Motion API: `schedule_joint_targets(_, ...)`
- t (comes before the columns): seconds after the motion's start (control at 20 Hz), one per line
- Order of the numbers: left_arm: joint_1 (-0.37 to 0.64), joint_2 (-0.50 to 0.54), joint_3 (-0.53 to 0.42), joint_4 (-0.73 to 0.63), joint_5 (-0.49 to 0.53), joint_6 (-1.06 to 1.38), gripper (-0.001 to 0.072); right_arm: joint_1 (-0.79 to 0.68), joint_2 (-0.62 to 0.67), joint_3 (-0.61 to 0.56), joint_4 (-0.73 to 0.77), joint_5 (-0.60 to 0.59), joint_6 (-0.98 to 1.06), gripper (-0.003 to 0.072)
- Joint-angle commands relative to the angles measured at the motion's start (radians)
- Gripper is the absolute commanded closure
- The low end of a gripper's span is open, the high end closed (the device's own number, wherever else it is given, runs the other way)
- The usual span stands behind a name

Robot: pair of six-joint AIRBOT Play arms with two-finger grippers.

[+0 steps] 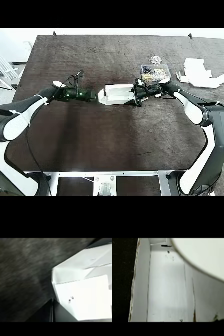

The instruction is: Fold the box and place the chain.

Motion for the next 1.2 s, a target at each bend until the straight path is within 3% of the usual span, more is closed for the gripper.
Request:
schedule_joint_targets(0.0, -0.003, -0.003, 0.045, -0.001, -0.063, -0.018, 0.0551, 0.000, 0.000, 0.000, 0.000, 0.000, 0.000, 0.0110)
schedule_joint_targets(0.05, -0.003, -0.003, 0.051, 0.000, -0.073, -0.019, 0.0412, 0.000, 0.000, 0.000, 0.000, 0.000, 0.000, 0.0110)
schedule_joint_targets(0.85, -0.005, -0.002, 0.071, -0.019, -0.125, -0.031, 0.0407, 0.000, 0.000, 0.000, 0.000, 0.000, 0.000, 0.0110)
schedule_joint_targets(0.9, -0.010, -0.002, 0.071, -0.018, -0.121, -0.048, 0.0387, 0.000, 0.000, 0.000, 0.000, 0.000, 0.000, 0.0110)
schedule_joint_targets(0.95, -0.019, -0.002, 0.071, -0.019, -0.111, -0.057, 0.0266, 0.000, 0.000, 0.000, 0.000, 0.000, 0.000, 0.0110)
schedule_joint_targets(1.15, -0.055, 0.000, 0.108, 0.026, -0.090, -0.134, 0.0260, 0.000, 0.000, 0.000, 0.000, 0.000, 0.000, 0.0110)
